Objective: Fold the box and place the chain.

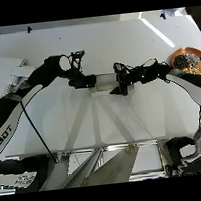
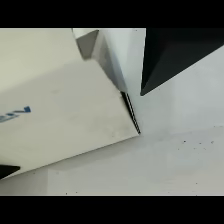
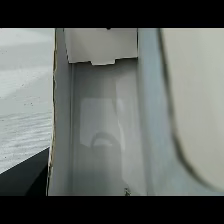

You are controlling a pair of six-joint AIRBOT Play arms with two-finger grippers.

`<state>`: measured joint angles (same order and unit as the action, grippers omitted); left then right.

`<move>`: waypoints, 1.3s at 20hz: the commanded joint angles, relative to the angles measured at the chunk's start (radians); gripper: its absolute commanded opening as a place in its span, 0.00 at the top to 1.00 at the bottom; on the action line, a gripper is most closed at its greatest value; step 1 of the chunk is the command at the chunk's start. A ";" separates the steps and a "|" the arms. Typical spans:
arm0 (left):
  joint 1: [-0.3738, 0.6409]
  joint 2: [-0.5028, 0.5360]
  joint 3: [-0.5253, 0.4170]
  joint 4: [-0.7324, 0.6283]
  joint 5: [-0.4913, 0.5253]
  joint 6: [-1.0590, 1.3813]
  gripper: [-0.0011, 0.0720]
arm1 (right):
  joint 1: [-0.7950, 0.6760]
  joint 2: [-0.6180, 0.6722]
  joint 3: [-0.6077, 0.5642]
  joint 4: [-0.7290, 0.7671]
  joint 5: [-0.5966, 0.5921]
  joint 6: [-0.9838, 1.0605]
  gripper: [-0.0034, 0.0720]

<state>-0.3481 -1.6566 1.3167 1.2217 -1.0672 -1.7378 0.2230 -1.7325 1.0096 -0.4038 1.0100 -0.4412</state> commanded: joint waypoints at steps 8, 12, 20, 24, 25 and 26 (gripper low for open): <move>-0.083 -0.074 0.051 0.120 -0.067 -0.145 0.61 | 0.000 0.001 0.000 0.000 0.000 -0.001 0.25; -0.096 -0.074 0.051 0.182 -0.066 -0.177 0.71 | 0.000 0.001 0.000 0.000 0.000 -0.001 0.25; -0.096 -0.073 0.051 0.153 -0.043 -0.178 0.96 | 0.000 0.001 0.000 0.000 0.000 -0.001 0.25; -0.076 -0.060 0.051 0.071 -0.029 -0.173 0.74 | 0.000 0.001 0.000 0.000 0.000 -0.001 0.25; -0.070 -0.051 0.051 0.066 -0.023 -0.173 0.68 | 0.000 0.001 0.000 0.000 0.000 -0.001 0.25; -0.064 -0.039 0.050 0.067 -0.021 -0.172 0.50 | 0.000 0.001 0.000 0.000 0.000 -0.001 0.25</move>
